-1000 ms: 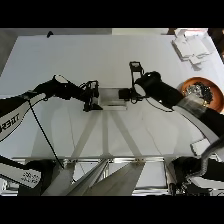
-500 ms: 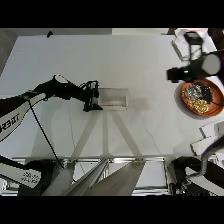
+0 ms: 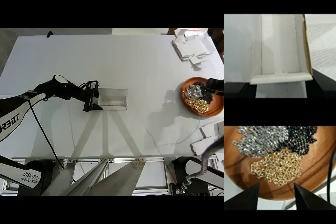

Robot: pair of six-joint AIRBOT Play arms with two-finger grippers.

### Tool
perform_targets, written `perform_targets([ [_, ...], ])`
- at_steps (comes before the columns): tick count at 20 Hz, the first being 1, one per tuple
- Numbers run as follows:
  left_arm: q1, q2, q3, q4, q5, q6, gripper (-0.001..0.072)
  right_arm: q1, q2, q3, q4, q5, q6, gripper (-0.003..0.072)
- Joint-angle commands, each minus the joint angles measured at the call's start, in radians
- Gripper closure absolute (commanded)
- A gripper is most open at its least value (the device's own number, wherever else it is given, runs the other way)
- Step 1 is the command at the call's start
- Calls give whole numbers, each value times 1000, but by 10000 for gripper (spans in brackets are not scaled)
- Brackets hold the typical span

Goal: Fold the box and place the chain.

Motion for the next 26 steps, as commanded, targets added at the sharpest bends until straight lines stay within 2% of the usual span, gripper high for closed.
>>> perform_targets([
  [1,0,1,1,0,0,0,432,-40,-72,-36,5,-22,-68,207],
  [4,0,1,1,0,0,0,432,-38,-144,-64,5,-97,-63,207],
  [8,0,1,1,0,0,1,432,-38,-204,-64,9,-129,-57,210],
  [10,0,1,1,0,0,0,432,-38,-229,-64,9,-129,-52,293],
  [14,0,1,1,0,0,0,432,-38,-269,-64,9,-129,-52,299],
  [15,0,1,1,0,0,1,432,-38,-276,-64,9,-130,-53,373],
  [17,0,1,1,0,0,0,432,-38,-283,-64,10,-134,-53,593],
  [18,0,1,1,0,0,0,432,-38,-282,-64,15,-132,-54,673],
  [22,0,1,1,0,0,0,432,-37,-238,-64,25,-127,-58,677],
  [26,0,1,1,0,0,0,432,-37,-101,-64,56,-111,-103,678],
])
